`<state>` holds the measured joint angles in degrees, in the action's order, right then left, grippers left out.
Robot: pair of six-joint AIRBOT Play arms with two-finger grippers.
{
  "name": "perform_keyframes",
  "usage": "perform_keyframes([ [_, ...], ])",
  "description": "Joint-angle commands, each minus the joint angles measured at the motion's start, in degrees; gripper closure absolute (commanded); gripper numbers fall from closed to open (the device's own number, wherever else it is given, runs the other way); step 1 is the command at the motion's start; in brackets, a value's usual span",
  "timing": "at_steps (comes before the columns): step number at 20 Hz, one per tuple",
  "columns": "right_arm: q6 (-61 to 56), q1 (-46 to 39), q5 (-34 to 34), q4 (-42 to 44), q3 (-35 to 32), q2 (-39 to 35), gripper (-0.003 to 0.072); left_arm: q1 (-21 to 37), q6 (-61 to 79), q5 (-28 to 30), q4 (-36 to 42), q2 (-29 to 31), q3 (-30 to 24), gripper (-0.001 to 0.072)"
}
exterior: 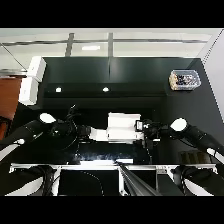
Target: Fold the box and place the chain.
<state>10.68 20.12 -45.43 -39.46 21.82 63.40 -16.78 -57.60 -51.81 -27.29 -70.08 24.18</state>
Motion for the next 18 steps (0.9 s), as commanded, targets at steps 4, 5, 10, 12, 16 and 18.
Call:
perform_keyframes([
  [4, -0.02, 0.00, 0.00, 0.02, -0.02, 0.02, 0.0452, -1.38, 3.65, 0.13, 5.31, -0.04, 0.02, 0.0684],
  [5, -0.02, 0.00, 0.00, 0.02, -0.02, 0.02, 0.0451, -1.55, 3.67, 0.11, 5.18, -0.04, 0.02, 0.0684],
  [10, -0.02, 0.00, 0.00, 0.02, -0.02, 0.02, 0.0452, -4.39, 3.65, 1.99, 5.07, -0.04, 0.02, 0.0684],
  [12, -0.02, 0.00, 0.00, 0.02, -0.02, 0.02, 0.0451, -5.31, 3.63, 3.17, 5.09, -0.04, 0.02, 0.0683],
  [16, -0.02, 0.00, 0.00, 0.02, -0.02, 0.02, 0.0451, -5.27, 3.63, 2.99, 5.27, 0.00, 0.07, 0.0682],
  [18, -0.02, 0.00, 0.00, 0.02, -0.02, 0.02, 0.0452, -5.27, 3.67, 2.16, 5.22, 0.00, 0.55, 0.0681],
])
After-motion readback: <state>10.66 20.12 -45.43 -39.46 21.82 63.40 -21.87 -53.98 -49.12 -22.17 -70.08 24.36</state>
